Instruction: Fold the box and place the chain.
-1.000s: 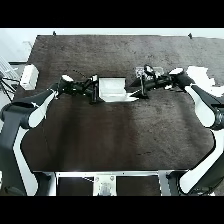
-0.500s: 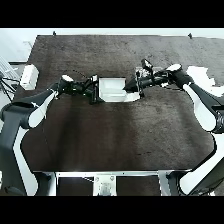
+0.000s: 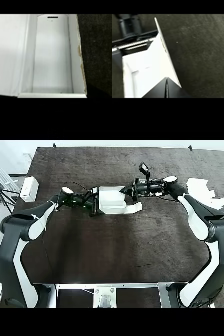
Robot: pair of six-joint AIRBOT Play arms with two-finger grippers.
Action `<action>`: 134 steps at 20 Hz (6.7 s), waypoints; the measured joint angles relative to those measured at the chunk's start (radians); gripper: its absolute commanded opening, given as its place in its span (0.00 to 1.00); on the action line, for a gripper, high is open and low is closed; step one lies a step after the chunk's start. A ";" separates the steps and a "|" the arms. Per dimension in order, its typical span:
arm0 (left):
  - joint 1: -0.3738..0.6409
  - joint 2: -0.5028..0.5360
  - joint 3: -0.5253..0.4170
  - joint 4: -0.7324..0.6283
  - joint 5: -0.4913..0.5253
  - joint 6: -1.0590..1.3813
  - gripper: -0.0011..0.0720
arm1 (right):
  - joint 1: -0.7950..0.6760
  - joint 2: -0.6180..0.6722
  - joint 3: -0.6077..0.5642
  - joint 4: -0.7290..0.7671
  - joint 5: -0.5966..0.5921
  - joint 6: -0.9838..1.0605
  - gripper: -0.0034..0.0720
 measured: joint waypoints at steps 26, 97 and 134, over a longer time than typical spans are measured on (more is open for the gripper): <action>0.000 0.000 0.000 -0.001 0.001 0.000 0.64 | 0.026 0.055 0.108 -0.251 0.111 0.201 0.07; 0.000 0.000 0.000 0.000 0.004 0.000 0.64 | -0.120 0.252 -0.094 -0.677 -0.028 0.698 0.06; 0.000 0.000 0.000 0.000 0.004 0.000 0.64 | -0.032 0.127 -0.162 -0.327 0.012 0.903 0.36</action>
